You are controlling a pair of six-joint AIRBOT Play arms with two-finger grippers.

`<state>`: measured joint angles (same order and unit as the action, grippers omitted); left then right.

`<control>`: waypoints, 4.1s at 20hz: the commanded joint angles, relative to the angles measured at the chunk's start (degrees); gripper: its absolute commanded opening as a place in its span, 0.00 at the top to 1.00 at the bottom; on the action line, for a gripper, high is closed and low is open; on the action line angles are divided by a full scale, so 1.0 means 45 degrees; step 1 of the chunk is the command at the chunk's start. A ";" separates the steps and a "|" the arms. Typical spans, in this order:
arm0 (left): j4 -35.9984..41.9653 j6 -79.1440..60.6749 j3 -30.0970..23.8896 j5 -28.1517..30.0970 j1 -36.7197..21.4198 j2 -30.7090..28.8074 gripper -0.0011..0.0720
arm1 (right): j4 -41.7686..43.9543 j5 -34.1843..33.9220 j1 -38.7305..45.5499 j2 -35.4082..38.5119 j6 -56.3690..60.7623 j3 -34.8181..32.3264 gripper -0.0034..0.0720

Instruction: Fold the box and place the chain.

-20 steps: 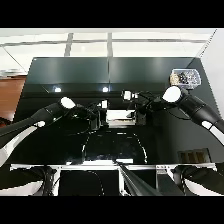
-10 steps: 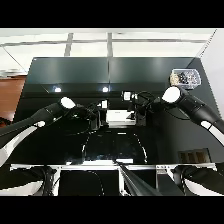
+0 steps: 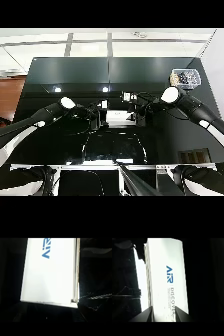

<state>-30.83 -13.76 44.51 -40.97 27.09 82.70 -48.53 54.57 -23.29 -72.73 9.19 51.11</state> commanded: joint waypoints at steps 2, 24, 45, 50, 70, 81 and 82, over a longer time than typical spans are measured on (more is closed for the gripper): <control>0.0000 0.0010 0.0010 0.0010 0.0005 0.0010 0.51 | -0.0068 0.0403 -0.0010 -0.0024 0.0019 -0.0005 0.54; -0.0005 0.0010 0.0010 0.0000 0.0005 0.0010 0.51 | 0.1418 0.3113 0.1977 0.0947 0.6193 0.0306 0.32; -0.0015 0.0010 0.0010 -0.0005 0.0005 0.0010 0.51 | -0.0185 -0.0058 0.0068 -0.0180 -0.0316 0.0408 0.63; -0.0010 0.0010 0.0010 -0.0005 0.0005 0.0010 0.51 | -0.0185 -0.0034 0.0068 -0.0005 0.0053 0.0408 0.79; -0.0015 0.0010 0.0010 0.0000 0.0005 0.0010 0.51 | -0.0379 0.0389 -0.0097 -0.0219 0.0194 -0.0097 0.59; -0.0015 0.0010 0.0010 -0.0010 0.0005 0.0010 0.51 | -0.0223 0.0491 -0.0063 0.0593 0.2671 -0.0078 0.59; -0.0010 0.0015 0.0010 -0.0005 0.0005 0.0010 0.51 | -0.0223 0.0481 -0.0063 0.0709 0.3007 -0.0073 0.59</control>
<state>-30.87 -13.67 44.51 -41.06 27.09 82.70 -49.84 56.90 -23.55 -70.83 19.88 50.74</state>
